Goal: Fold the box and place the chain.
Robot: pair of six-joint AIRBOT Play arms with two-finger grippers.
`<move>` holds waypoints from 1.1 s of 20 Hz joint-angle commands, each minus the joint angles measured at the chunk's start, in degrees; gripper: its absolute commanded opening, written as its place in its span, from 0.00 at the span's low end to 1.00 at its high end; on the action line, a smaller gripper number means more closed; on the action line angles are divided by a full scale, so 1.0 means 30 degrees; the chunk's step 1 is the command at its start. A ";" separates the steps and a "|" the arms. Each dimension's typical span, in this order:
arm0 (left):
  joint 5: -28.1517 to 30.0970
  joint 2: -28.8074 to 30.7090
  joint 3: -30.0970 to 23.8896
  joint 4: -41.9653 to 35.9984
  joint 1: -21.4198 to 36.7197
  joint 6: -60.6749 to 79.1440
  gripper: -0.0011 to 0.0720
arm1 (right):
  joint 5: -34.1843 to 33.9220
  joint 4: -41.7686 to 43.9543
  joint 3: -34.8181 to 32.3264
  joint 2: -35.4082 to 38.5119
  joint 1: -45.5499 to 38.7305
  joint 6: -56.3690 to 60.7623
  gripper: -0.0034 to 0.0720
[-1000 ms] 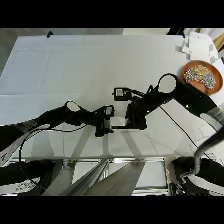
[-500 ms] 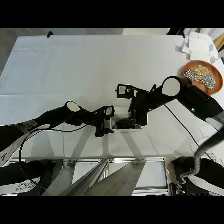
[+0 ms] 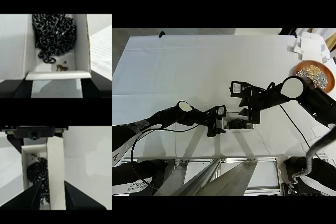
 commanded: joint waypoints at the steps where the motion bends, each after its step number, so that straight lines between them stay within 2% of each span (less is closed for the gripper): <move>1: 0.0007 0.0015 -0.0007 -0.0007 0.0015 0.0000 0.55 | 0.0087 0.1778 0.0787 -0.0270 -0.1042 -0.0437 0.44; 5: 0.0007 0.0015 -0.0007 -0.0007 0.0007 0.0000 0.55 | 0.0984 0.2229 0.2120 -0.2368 -0.2375 -0.0503 0.44; 10: 0.0007 0.0015 -0.0007 -0.0007 0.0007 0.0000 0.55 | 0.3453 0.1727 0.2113 -0.5464 -0.1661 -0.0510 0.44; 17: 0.0007 0.0015 -0.0007 -0.0007 0.0007 0.0000 0.55 | 0.4007 0.1020 0.2113 -0.5384 -0.1122 -0.0488 0.44; 22: 0.0007 0.0015 -0.0007 -0.0007 0.0007 0.0000 0.55 | 0.3016 -0.0882 0.2113 -0.4954 -0.0007 0.0495 0.36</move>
